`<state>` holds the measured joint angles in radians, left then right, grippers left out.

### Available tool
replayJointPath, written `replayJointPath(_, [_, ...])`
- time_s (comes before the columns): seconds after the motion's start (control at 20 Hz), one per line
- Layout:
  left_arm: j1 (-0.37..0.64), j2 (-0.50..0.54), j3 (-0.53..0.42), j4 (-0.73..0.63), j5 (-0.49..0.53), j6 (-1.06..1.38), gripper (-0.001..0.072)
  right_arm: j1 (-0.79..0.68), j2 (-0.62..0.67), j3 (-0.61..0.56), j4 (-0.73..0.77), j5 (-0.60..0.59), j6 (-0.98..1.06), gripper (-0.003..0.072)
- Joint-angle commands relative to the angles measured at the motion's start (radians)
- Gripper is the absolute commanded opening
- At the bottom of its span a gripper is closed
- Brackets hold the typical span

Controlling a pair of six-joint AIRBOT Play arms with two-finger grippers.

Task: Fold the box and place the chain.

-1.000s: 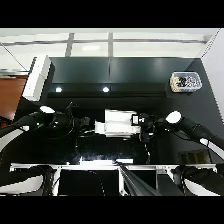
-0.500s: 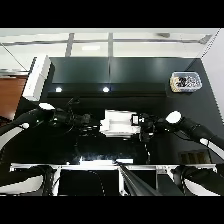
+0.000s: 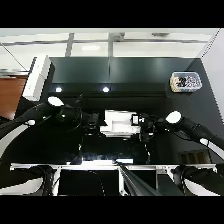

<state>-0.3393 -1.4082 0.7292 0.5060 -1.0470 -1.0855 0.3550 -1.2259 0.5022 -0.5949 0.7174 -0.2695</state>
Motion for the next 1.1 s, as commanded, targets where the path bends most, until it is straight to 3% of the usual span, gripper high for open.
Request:
replayJointPath(0.0, [-0.084, 0.001, 0.072, 0.168, 0.065, -0.177, 0.062, 0.001, -0.001, 0.0, 0.0, 0.0, 0.0, 0.0061])
replayJointPath(0.2, [-0.134, 0.001, 0.133, 0.331, 0.066, -0.342, 0.062, 0.001, -0.001, 0.0, 0.0, 0.0, 0.0, 0.0061])
replayJointPath(0.65, [-0.171, 0.001, 0.157, 0.357, 0.039, -0.43, 0.062, 0.001, -0.001, 0.0, 0.0, 0.0, 0.0, 0.0061])
replayJointPath(1.05, [-0.246, 0.001, 0.24, 0.515, 0.02, -0.569, 0.062, 0.001, -0.001, 0.0, 0.0, 0.0, 0.0, 0.0061])
